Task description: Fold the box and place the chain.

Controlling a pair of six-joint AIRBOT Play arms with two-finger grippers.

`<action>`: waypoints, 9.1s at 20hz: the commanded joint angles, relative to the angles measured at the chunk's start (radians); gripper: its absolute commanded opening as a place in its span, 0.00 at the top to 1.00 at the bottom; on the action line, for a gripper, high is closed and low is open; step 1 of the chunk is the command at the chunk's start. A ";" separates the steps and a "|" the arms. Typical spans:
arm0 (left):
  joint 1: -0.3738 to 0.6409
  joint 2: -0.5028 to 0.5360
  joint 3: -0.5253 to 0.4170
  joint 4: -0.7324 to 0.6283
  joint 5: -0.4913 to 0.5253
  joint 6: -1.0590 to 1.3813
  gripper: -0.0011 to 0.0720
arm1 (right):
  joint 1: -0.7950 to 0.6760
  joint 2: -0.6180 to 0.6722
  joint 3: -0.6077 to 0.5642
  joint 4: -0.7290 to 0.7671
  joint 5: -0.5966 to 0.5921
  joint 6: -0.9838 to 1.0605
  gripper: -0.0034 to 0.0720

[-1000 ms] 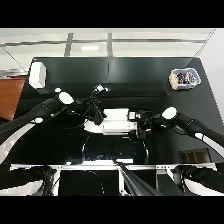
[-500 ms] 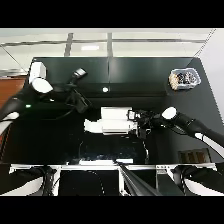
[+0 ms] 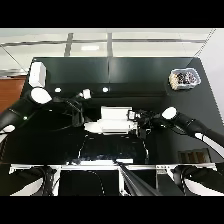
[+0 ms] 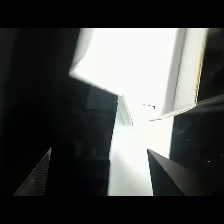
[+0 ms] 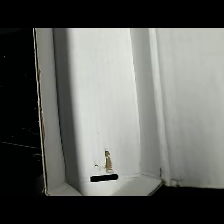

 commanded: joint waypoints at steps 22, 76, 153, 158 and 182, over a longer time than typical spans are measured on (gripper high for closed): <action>-0.156 -0.148 -0.010 -0.115 0.088 -0.098 0.68 | 0.000 0.000 0.000 0.000 0.000 0.000 0.65; 0.367 -0.283 -0.203 -0.375 -0.209 -0.954 0.95 | 0.000 0.000 0.000 0.000 0.000 0.000 0.65; -0.397 -0.321 0.281 0.561 -0.141 -1.776 0.22 | 0.000 0.000 0.000 0.001 -0.005 0.003 0.65; -0.443 -0.321 0.303 0.600 -0.096 -1.980 0.22 | 0.000 0.000 0.000 0.001 -0.005 0.003 0.65; -0.476 -0.338 0.303 0.618 -0.133 -2.201 0.91 | 0.000 0.000 0.000 0.001 -0.005 0.003 0.65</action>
